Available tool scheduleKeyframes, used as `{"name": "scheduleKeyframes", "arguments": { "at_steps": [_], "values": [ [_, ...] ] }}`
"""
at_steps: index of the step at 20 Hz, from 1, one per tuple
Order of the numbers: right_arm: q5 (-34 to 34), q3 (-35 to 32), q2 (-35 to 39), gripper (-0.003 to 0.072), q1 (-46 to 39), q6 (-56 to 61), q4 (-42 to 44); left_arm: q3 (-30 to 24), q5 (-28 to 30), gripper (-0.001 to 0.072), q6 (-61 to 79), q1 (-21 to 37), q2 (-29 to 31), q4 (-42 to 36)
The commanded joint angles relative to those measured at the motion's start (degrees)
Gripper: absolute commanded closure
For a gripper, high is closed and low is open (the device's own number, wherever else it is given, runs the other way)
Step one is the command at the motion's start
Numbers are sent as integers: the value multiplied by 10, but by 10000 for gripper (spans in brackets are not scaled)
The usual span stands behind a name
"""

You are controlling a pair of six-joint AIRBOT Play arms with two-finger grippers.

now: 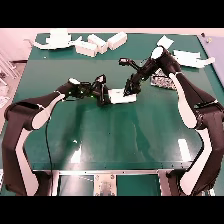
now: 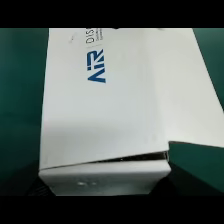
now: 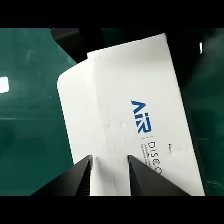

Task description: Fold the box and place the chain.

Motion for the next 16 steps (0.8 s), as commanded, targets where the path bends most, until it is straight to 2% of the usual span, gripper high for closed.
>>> {"name": "scheduleKeyframes", "arguments": {
  "at_steps": [1, 2, 16],
  "values": [
    [-28, 0, 1, 358, 1, -11, -7, 0, -7, 243, 2, -1, 0, 3],
    [-31, 1, 2, 339, 0, -11, -7, 0, -7, 243, 2, -1, 0, 3],
    [-62, 3, 15, 340, 1, -61, -21, 0, -7, 243, 2, -1, 0, 3]
  ]
}}
